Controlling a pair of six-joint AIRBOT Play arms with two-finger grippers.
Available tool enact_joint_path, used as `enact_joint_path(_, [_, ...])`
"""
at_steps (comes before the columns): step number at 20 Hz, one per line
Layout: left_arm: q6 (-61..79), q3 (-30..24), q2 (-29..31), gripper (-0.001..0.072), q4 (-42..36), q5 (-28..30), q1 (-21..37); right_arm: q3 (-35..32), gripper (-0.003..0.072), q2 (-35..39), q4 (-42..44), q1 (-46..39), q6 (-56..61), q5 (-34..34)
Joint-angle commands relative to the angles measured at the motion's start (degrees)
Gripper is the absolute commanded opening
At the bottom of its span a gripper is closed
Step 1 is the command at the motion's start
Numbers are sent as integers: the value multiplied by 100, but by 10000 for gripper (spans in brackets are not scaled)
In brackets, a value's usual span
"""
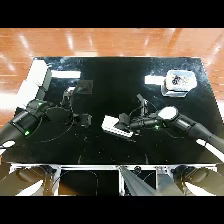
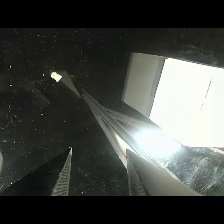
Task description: Fold the box and place the chain.
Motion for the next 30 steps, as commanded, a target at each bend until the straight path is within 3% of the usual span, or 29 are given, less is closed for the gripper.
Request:
enact_joint_path(1, [4, 0, -4, 440, 2, 9, 0, 4, 28, 149, 238, -245, -326, 472])
enact_joint_path(5, [199, 13, 11, 440, 20, 13, 9, -20, 28, 444, -826, -415, -238, 1298])
enact_joint_path(9, [199, 72, 9, 440, 20, -13, 79, -544, 28, 726, -1971, -98, 531, 1255])
enact_joint_path(12, [385, 83, 9, 440, -7, -85, 76, -1001, 27, 719, -2306, -94, 896, 299])
enact_joint_path(15, [874, 83, 9, 440, -155, -271, 39, -1012, 28, 691, -2286, -111, 1097, -857])
enact_joint_path(19, [1744, 83, 9, 441, -127, -358, 11, -994, 28, 691, -2249, -584, 1141, -1165])
enact_joint_path(22, [2680, 90, 9, 449, -111, -822, -267, -981, 28, 691, -2251, -708, 1029, -953])
enact_joint_path(24, [3440, 90, 9, 577, -103, -1338, -564, -953, 28, 691, -2260, -710, 942, -739])
enact_joint_path(26, [3799, 101, 9, 609, -70, -1939, -861, -835, 28, 693, -2334, -763, 852, -337])
enact_joint_path(30, [4096, 555, -11, 618, 221, -1165, -1067, -487, 28, 695, -2885, -1552, 664, 1003])
